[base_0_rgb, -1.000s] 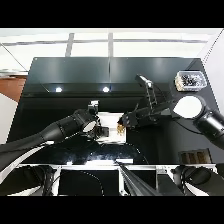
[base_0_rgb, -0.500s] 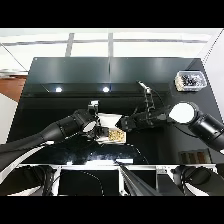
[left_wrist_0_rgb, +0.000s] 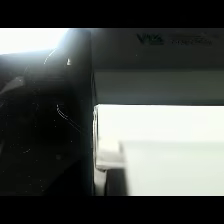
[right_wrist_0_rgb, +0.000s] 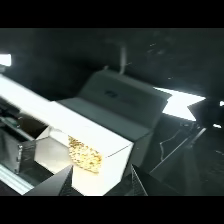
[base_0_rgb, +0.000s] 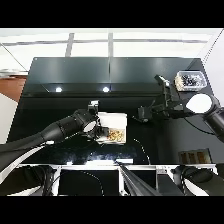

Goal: Fold the box and place the chain.

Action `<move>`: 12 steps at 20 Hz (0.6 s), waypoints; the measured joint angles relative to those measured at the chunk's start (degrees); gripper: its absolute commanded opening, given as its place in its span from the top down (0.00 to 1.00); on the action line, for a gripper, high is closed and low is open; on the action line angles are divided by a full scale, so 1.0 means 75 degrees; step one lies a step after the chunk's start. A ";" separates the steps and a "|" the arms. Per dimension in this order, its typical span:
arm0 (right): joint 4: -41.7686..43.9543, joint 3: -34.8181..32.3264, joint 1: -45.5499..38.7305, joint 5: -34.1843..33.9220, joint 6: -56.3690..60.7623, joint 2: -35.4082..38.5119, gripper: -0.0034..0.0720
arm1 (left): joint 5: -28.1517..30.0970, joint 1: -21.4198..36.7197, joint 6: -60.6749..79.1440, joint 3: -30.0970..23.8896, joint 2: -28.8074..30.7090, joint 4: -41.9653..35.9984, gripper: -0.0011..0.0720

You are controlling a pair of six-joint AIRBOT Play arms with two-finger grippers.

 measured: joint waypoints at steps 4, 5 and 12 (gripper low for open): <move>-0.0111 0.0000 -0.0175 0.0044 -0.0079 0.0015 0.37 | 0.0023 0.0055 -0.0294 0.0000 0.0000 0.0079 0.95; -0.0114 0.0000 -0.0198 0.0041 -0.0085 0.0015 0.37 | 0.0023 0.0064 -0.0326 0.0000 0.0000 0.0102 0.95; -0.0157 0.0000 -0.0230 0.0003 -0.0105 0.0015 0.37 | -0.0111 0.0079 -0.0379 0.0114 0.0108 0.0108 0.16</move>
